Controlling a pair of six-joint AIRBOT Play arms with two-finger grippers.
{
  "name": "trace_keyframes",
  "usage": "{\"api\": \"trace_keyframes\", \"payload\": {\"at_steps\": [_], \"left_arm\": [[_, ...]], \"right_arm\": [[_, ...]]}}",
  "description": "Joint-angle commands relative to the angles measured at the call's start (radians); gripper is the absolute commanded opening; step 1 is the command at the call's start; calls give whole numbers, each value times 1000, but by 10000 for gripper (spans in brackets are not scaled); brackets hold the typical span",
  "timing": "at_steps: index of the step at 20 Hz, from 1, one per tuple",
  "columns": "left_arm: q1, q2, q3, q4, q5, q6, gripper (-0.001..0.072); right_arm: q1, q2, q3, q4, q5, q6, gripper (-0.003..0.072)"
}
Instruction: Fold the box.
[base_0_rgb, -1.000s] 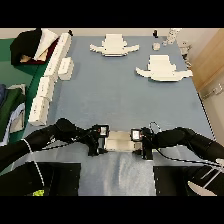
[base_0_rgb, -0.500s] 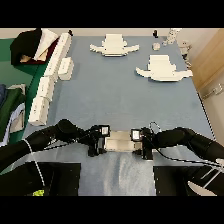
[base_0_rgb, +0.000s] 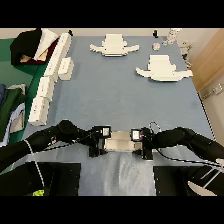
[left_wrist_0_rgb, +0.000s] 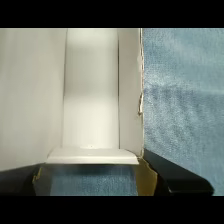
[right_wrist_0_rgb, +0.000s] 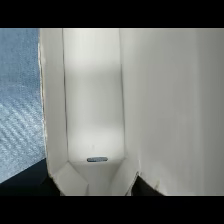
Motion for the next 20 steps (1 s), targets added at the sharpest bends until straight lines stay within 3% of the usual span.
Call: {"api": "trace_keyframes", "payload": {"at_steps": [1, 2, 4, 10, 12, 13, 14, 20], "left_arm": [[-3, -1, 1, -5, 6, 3, 691], [-3, -1, 1, -7, 6, 3, 690], [-3, -1, 1, -8, 7, 2, 567], [-24, -3, 1, 5, 27, -11, 562], [-44, -7, 4, 39, 32, -26, 566], [-51, -7, 4, 42, 33, -29, 682], [-53, -7, 4, 41, 34, -38, 703], [-53, -7, 4, 42, 55, -81, 701]], "right_arm": [[0, 0, 0, 0, 0, 0, 512], [0, 0, 0, 0, 0, 0, 512], [0, 0, 0, 0, 0, 0, 512], [0, 0, 0, 0, 0, 0, 512], [0, 0, 0, 0, 0, 0, 512], [0, 0, 0, 0, 0, 0, 511], [0, 0, 0, 0, 0, 0, 512], [0, 0, 0, 0, 0, 0, 512]]}}
